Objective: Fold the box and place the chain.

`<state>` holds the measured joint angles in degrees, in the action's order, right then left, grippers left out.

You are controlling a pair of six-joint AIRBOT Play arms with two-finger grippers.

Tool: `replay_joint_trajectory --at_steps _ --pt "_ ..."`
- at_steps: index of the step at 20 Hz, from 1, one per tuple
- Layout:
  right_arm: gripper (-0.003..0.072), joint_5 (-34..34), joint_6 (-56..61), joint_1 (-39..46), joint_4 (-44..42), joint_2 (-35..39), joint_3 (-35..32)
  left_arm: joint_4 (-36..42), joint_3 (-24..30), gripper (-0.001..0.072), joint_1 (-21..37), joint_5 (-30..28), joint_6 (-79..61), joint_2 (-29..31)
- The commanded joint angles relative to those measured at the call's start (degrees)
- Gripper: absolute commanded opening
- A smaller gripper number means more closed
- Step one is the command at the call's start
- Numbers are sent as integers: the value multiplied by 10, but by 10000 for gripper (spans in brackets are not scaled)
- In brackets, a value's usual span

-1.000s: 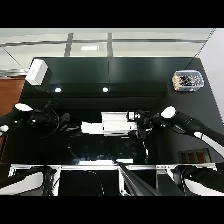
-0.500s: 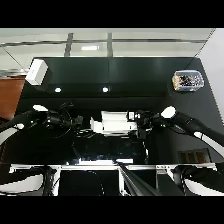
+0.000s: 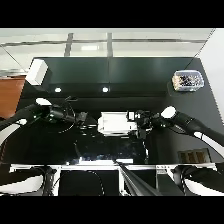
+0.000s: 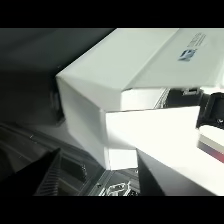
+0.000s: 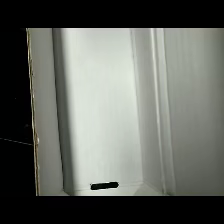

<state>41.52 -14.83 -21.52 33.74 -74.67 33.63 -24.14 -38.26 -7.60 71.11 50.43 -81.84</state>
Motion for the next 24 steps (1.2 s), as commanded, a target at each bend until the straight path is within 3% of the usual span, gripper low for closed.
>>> replay_joint_trajectory --at_steps 1,9,19,24 --pt "487 0 0 0 0 0 0 -43 -37 500 -37 -9 70 0" --pt "487 0 0 0 0 0 0 -247 -136 500 -167 -87 331 0" --pt "487 0 0 0 0 0 0 -361 -157 481 -250 -127 498 0" --pt "486 0 0 0 0 0 0 -570 -200 481 -336 -140 695 0"
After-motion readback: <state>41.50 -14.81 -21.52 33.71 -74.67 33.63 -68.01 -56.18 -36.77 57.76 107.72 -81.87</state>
